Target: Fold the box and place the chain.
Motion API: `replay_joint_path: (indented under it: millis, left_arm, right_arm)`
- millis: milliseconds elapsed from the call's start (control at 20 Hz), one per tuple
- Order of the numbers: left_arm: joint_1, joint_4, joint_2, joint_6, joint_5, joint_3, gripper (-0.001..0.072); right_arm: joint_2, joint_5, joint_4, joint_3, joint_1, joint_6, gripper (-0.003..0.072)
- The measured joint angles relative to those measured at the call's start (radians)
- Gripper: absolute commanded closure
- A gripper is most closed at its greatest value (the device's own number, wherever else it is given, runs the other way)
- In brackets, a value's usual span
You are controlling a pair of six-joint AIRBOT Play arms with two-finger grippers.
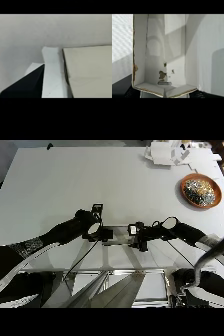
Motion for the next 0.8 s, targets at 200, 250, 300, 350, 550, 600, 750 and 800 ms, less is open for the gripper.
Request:
replay_joint_path:
  millis: [200, 250, 300, 350, 550, 600, 750, 800]
  left_arm:
    - [0.000, -0.012, 0.000, 0.000, 0.011, 0.000, 0.0538]
    - [-0.001, -0.017, 0.000, -0.001, 0.017, 0.000, 0.0584]
    - [-0.001, -0.020, 0.000, -0.001, 0.021, 0.001, 0.0599]
    - [-0.001, -0.023, 0.000, -0.004, 0.021, 0.001, 0.0704]
    - [-0.001, -0.024, 0.000, -0.004, 0.016, 0.001, 0.0607]
    - [-0.001, -0.021, 0.000, 0.000, 0.017, 0.001, 0.0470]
    - [0.001, -0.008, 0.014, 0.002, 0.004, 0.000, 0.0375]
    - [0.002, -0.008, 0.024, 0.003, 0.006, 0.000, 0.0375]
  right_arm:
    - [0.000, 0.000, 0.000, 0.000, 0.000, 0.000, 0.0284]
    - [0.000, 0.000, 0.001, 0.000, 0.000, 0.000, 0.0284]
    - [0.000, 0.000, 0.001, 0.000, 0.000, 0.000, 0.0284]
    - [0.000, 0.000, 0.002, 0.000, 0.000, 0.001, 0.0284]
    - [0.000, 0.004, 0.005, 0.000, 0.000, 0.003, 0.0284]
    - [0.000, 0.002, 0.001, 0.000, 0.000, 0.000, 0.0284]
    - [0.000, 0.002, -0.002, 0.000, 0.000, -0.005, 0.0284]
    - [0.000, 0.002, -0.002, 0.000, 0.000, -0.005, 0.0284]
